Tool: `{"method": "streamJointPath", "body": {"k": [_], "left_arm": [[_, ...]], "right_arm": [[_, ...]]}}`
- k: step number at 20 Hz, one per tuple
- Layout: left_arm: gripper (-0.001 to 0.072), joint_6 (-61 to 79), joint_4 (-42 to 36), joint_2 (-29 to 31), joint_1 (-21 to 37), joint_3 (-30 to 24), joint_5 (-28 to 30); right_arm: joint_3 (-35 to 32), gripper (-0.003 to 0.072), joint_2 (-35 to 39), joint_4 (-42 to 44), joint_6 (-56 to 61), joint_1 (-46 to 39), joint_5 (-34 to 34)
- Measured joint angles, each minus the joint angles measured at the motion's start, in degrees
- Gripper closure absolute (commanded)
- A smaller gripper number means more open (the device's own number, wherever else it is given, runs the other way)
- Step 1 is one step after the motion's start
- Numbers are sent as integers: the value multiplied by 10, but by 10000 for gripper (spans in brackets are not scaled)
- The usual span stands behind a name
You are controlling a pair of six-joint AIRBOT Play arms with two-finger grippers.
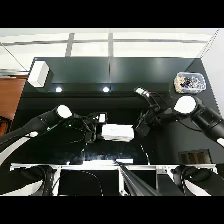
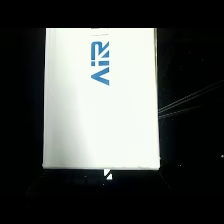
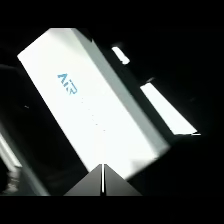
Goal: Fold the box and place the chain.
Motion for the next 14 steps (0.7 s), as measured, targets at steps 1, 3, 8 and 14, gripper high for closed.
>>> {"method": "streamJointPath", "body": {"k": [1, 3, 8, 14], "left_arm": [[226, 0, 0, 0, 0, 0, 0], [226, 0, 0, 0, 0, 0, 0], [226, 0, 0, 0, 0, 0, 2], [226, 1, 0, 0, 0, 0, 4]], "right_arm": [[-21, 676, 0, 46, 16, -5, -3], [-57, 676, -6, 129, 38, -7, -23], [-91, 675, -47, 246, 57, 7, -72], [-98, 675, -73, 248, 77, 11, -102]]}}
